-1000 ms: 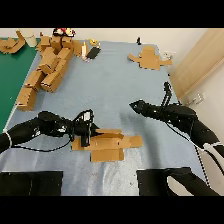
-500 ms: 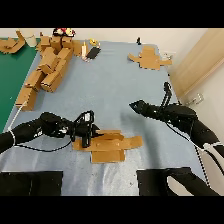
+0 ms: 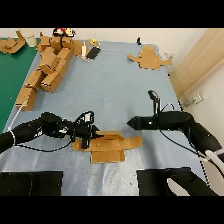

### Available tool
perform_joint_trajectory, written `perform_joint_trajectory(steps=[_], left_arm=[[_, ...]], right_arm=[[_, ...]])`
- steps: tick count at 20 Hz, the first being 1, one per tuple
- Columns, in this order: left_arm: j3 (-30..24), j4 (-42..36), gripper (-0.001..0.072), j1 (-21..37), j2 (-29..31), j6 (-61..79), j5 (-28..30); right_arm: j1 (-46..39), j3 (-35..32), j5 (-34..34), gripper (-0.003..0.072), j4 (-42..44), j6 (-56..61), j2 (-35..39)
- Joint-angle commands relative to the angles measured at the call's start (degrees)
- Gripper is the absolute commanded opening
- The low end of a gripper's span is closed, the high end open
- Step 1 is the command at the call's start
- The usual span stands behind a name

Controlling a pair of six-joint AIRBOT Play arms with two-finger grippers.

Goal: Fold the box.

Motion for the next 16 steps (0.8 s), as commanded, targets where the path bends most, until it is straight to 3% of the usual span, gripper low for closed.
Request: perform_joint_trajectory(steps=[1, 6, 10, 14, 15, 16], left_arm=[[0.0, 0.2, 0.0011, 0.0, 0.0, -0.6, 0.1], [0.0, 0.0, 0.0011, 0.0, 0.0, -0.6, 0.1], [0.0, 0.0, 0.0011, 0.0, 0.0, -0.6, 0.1], [0.0, 0.0, 0.0011, 0.0, 0.0, -0.6, 0.1], [0.0, 0.0, 0.0011, 0.0, 0.0, -0.6, 0.1], [0.0, 0.0, 0.0011, 0.0, 0.0, -0.6, 0.1]], right_arm=[[8.9, 0.0, -5.5, 0.0003, -22.4, 19.3, 7.5], [23.9, 0.0, -14.8, 0.0003, -36.1, 31.5, 15.0], [43.4, -1.0, -10.6, 0.0002, -40.6, 35.2, 13.5], [70.0, -5.6, -1.9, 0.0005, -61.5, 51.0, 11.0], [75.2, -6.9, 0.5, 0.0108, -65.9, 53.6, 9.9], [78.3, -7.6, 1.1, 0.0339, -69.0, 55.1, 8.6]])
